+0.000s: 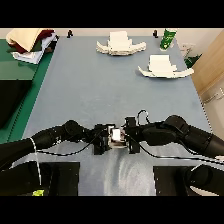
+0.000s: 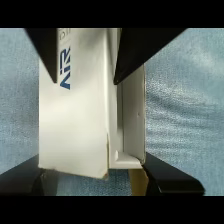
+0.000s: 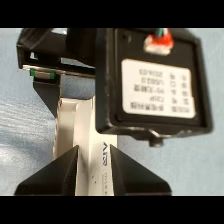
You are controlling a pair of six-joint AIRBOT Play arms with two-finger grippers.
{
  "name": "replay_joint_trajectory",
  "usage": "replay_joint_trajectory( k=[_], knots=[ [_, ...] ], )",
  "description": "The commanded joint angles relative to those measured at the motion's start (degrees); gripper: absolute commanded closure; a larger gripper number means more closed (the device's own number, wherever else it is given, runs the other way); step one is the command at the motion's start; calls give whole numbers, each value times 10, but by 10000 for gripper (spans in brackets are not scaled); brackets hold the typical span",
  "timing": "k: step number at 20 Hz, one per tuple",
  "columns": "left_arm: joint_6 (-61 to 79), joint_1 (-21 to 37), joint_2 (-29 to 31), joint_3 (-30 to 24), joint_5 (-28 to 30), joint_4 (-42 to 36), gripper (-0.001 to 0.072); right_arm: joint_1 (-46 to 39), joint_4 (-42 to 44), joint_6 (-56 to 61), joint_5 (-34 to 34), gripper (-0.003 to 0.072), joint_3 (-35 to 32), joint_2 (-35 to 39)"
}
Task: Fold the box.
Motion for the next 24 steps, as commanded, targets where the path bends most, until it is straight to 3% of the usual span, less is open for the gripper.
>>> replay_joint_trajectory(
  k=[1,10,11,13,19,20,24],
  knots=[
    [0,0,0,1,0,0,195,1,12,0,-12,409,-4,-2],
    [0,0,0,1,0,0,195,1,39,0,-20,404,-23,1],
    [0,0,0,1,0,0,195,1,39,0,-19,378,-23,3],
    [0,0,0,1,0,0,195,1,39,0,-18,237,-23,14],
    [0,0,0,1,0,0,195,0,39,33,-18,238,-23,68],
    [0,0,0,1,0,0,195,0,39,64,-19,256,-23,79],
    [0,0,0,1,0,0,195,-1,84,188,21,598,-62,121]
  ],
)
